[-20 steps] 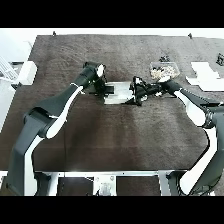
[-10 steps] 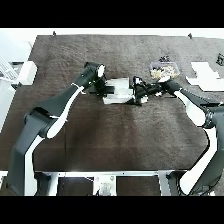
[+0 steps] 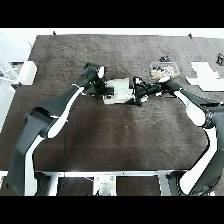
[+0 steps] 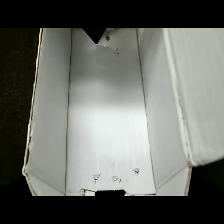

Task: Fold the box and place the chain.

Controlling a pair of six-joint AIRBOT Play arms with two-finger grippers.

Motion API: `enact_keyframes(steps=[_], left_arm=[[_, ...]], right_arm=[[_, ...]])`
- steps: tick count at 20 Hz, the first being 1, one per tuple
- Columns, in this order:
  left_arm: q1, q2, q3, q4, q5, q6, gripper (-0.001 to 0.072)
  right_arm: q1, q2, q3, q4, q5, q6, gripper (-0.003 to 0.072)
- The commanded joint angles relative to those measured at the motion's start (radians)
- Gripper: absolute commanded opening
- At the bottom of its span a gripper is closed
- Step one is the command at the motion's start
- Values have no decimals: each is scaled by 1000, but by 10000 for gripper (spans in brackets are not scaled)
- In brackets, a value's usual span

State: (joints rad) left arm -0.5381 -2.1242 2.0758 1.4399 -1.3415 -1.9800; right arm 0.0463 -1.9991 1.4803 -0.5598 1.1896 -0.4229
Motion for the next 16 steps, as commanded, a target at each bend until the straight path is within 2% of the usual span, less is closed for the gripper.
enact_keyframes(steps=[1,7,13,16], left_arm=[[1,7,0,-6,10,3,557],[16,51,0,-71,-8,117,558],[39,120,-6,-103,-96,366,558],[75,135,-6,-209,-169,526,558]], right_arm=[[0,0,0,1,1,0,627],[0,0,0,1,1,0,627],[0,0,0,1,1,0,626],[0,0,0,1,1,0,626]])
